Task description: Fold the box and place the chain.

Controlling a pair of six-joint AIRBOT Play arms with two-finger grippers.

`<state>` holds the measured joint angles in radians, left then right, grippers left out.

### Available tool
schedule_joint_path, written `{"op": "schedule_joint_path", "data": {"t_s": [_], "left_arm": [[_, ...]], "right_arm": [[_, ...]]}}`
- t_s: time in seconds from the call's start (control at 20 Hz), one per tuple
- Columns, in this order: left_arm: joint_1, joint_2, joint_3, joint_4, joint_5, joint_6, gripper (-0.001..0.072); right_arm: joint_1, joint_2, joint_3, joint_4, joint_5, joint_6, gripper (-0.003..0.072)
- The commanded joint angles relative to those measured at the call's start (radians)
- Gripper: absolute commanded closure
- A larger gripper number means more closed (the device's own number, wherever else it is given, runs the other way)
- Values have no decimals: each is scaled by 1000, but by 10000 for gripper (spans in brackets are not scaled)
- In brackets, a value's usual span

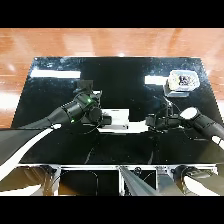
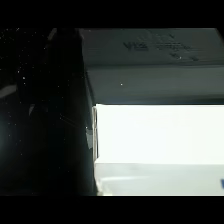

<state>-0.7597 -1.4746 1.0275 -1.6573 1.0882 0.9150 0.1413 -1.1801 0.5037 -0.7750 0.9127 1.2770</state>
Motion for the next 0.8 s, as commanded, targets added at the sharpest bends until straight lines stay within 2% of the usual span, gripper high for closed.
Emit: {"op": "schedule_joint_path", "data": {"t_s": [0.0, 0.05, 0.4, 0.55, 0.75], "left_arm": [[-1, -1, 0, -1, 5, 0, 691], [-1, -1, 0, -2, 5, 0, 691], [-2, -1, 0, -4, 4, 0, 691], [-3, -1, 0, -3, 5, 0, 691], [-5, -1, 0, -3, 7, 0, 691]], "right_arm": [[33, -7, 10, 53, 5, -32, 216], [33, -7, 21, 52, 28, -34, 51], [44, -7, 132, 89, 196, -47, 52], [91, -7, 153, 158, 189, -47, 52], [166, -7, 183, 145, 121, 12, 53]]}}
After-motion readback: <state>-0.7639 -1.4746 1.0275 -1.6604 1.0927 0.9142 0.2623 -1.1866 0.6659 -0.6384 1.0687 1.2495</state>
